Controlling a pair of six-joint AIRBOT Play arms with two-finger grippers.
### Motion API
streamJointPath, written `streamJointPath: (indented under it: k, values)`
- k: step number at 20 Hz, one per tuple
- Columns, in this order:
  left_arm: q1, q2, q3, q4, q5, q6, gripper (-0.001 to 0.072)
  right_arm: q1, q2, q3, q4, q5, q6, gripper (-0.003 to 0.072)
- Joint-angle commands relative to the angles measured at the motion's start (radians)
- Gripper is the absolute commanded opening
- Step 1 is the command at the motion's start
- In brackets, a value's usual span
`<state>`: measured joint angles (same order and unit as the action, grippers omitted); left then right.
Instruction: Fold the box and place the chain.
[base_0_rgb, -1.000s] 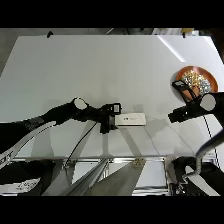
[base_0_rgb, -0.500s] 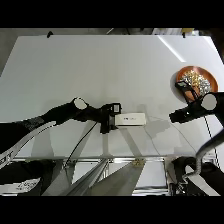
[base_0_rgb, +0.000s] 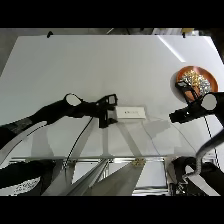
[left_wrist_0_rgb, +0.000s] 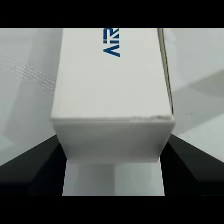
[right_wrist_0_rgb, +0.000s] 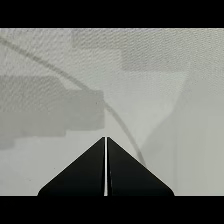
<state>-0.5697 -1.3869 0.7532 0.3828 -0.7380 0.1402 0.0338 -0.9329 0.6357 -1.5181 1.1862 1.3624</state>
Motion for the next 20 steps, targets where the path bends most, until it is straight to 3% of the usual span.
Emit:
streamJointPath:
  k: [1,6,9,14,17,20]
  values:
    - [0.113,0.153,0.0,0.047,0.002,-0.123,0.0254,0.0,-0.001,0.0,0.0,0.0,0.0,0.0012]
    - [0.385,0.404,0.0,0.312,0.001,-0.435,0.0272,0.0,-0.001,0.0,0.0,0.0,0.0,0.0012]
    - [0.579,0.494,0.0,0.41,0.001,-0.571,0.0271,0.0,-0.001,0.0,0.0,0.0,-0.001,0.0012]
    - [0.861,0.498,0.0,0.431,0.019,-0.665,0.0269,0.0,-0.001,0.0,0.0,0.0,-0.001,0.0012]
    - [0.945,0.455,0.0,0.527,0.021,-0.702,0.0267,0.0,-0.001,0.0,0.0,0.0,0.0,0.0012]
    - [0.964,0.397,0.0,0.716,0.014,-0.878,0.0267,0.0,-0.001,0.0,0.0,0.0,-0.001,0.0012]
